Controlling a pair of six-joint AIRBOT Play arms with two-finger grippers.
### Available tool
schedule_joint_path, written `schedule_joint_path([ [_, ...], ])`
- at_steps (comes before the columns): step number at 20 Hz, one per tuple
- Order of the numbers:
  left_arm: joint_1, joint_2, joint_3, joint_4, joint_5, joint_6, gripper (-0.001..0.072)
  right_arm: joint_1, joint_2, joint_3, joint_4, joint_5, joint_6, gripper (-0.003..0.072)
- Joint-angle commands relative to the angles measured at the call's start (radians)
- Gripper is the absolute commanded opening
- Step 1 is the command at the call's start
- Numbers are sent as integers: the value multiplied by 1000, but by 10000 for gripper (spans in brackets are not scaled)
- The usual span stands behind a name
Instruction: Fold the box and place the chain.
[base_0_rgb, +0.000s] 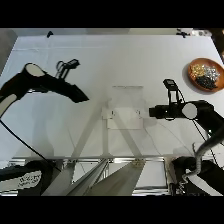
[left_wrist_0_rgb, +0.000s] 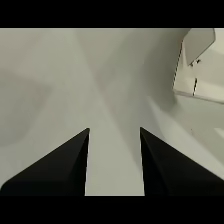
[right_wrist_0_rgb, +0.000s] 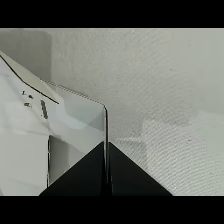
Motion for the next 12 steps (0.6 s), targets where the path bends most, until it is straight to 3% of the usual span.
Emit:
schedule_joint_path([
  [1,-212,-8,0,-8,319,14,374,2,-1,1,8,13,2,9],
  [3,-262,-16,2,-10,369,21,393,2,-1,1,9,13,-10,10],
  [7,-266,-34,3,-135,304,129,395,2,-1,1,12,10,-24,11],
  [12,-267,-44,7,-241,326,257,418,2,-1,1,12,27,-26,11],
])
